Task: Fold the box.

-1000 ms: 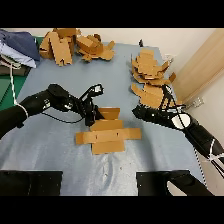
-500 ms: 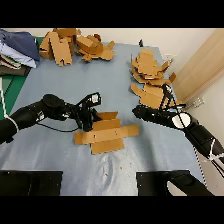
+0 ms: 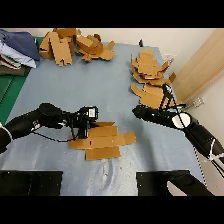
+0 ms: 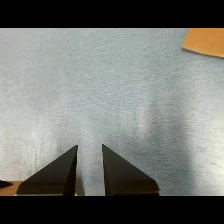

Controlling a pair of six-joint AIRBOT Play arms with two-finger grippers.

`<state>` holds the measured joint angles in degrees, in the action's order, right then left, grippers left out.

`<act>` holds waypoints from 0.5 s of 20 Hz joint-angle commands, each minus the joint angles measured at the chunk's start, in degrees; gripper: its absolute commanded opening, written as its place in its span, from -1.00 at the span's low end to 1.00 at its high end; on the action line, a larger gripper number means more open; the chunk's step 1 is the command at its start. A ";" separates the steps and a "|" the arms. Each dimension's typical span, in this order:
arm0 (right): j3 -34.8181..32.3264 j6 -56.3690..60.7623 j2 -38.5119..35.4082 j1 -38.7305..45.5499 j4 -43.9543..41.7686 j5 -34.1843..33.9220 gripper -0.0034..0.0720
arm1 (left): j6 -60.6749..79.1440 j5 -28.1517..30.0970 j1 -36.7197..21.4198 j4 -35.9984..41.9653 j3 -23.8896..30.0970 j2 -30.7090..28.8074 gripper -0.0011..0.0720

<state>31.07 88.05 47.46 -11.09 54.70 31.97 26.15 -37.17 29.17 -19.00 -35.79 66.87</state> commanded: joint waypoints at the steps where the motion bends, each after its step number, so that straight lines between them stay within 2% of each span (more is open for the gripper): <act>1: 0.04 -0.68 -0.02 -0.07 -0.02 0.11 -0.26 | 2.60 0.07 0.04 0.22 0.66 -0.44 -0.93; 4: 0.04 -0.96 -0.02 -0.07 -0.02 0.11 -0.26 | 8.96 6.21 0.02 8.13 0.74 -0.57 -0.93; 6: 0.04 -0.94 -0.02 -0.07 -0.04 0.13 -0.27 | 14.82 4.83 0.02 14.88 0.74 -0.81 -0.93; 10: 0.04 -0.96 -0.02 -0.07 -0.02 0.09 -0.26 | 18.01 3.80 0.02 15.30 0.74 -1.84 -0.93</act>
